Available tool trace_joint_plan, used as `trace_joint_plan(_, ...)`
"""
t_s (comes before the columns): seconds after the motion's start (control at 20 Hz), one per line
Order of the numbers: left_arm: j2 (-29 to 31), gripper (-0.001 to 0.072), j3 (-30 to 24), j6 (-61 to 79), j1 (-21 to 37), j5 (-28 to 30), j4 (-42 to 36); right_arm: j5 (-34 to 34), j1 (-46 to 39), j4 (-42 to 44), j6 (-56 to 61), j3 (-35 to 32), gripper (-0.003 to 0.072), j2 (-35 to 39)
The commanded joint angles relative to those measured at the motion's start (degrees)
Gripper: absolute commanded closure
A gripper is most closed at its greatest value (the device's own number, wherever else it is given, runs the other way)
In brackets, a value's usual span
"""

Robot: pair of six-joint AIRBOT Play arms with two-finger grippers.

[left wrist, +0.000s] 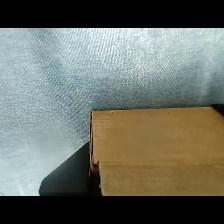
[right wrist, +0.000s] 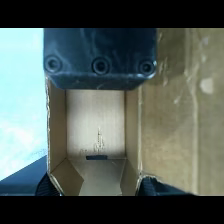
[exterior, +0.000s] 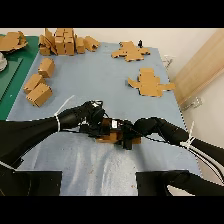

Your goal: Fold the box.

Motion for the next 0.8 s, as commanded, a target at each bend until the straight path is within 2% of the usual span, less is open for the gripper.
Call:
trace_joint_plan(0.0,0.0,0.0696,0.0,0.0,0.0,-0.2,-1.1,0.0,0.0,0.0,0.0,0.0,0.0146,0.0)
trace_joint_plan(0.05,0.0,0.0695,0.0,0.0,0.0,-0.4,-1.6,0.0,0.0,0.0,0.0,0.0,0.0146,0.0)
trace_joint_plan(0.1,0.0,0.0655,0.0,0.1,0.0,-0.7,-1.7,0.0,0.0,0.0,0.0,0.0,0.0146,0.0)
trace_joint_plan(0.15,0.0,0.0349,0.0,0.2,0.0,-1.0,-1.8,0.0,0.0,0.0,0.0,0.0,0.0146,0.0)
trace_joint_plan(0.2,0.0,0.0084,0.0,0.2,0.0,-1.4,-1.9,0.0,0.0,0.0,0.0,0.0,0.0146,0.0)
trace_joint_plan(0.25,0.0,0.0045,0.0,0.2,0.0,-1.9,-1.9,0.0,0.0,0.0,0.0,0.0,0.0146,0.0)
trace_joint_plan(0.7,0.0,0.0066,2.3,0.2,0.1,-1.9,-0.9,0.0,0.0,0.0,0.0,0.0,0.0146,0.0)
trace_joint_plan(0.75,0.0,0.0151,2.3,0.3,0.1,-1.2,-0.8,0.0,0.0,0.0,0.0,0.0,0.0146,0.0)
